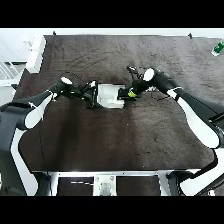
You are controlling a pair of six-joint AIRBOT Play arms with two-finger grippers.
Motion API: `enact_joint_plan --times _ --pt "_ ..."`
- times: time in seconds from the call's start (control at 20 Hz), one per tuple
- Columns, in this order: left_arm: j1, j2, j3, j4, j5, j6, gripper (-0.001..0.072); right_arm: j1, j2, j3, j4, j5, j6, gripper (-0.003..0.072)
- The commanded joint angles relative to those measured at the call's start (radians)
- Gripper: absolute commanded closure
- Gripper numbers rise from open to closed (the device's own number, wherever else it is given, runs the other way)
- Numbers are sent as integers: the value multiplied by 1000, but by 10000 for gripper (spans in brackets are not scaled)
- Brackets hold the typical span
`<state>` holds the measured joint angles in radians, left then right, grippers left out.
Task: Fold the box and place the chain.
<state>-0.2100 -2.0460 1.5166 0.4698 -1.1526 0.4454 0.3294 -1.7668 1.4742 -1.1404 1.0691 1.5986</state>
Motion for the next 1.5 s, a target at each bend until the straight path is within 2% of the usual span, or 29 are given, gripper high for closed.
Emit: enact_joint_plan --times 0.0,0.3,0.75,1.35,1.4,1.45 --pt "0 0 0 0 1 0 301 40 -45 66 -124 55 98 185" --pt "0 0 0 0 0 0 301 95 -77 166 -401 140 293 190" --pt "0 0 0 0 1 0 301 161 -77 171 -398 126 476 191" --pt "0 0 0 0 1 0 301 160 -98 168 -474 137 689 221" --pt "0 0 0 0 1 0 301 160 -99 168 -484 137 699 280" --pt "0 0 0 0 1 0 301 159 -99 169 -487 138 699 296"
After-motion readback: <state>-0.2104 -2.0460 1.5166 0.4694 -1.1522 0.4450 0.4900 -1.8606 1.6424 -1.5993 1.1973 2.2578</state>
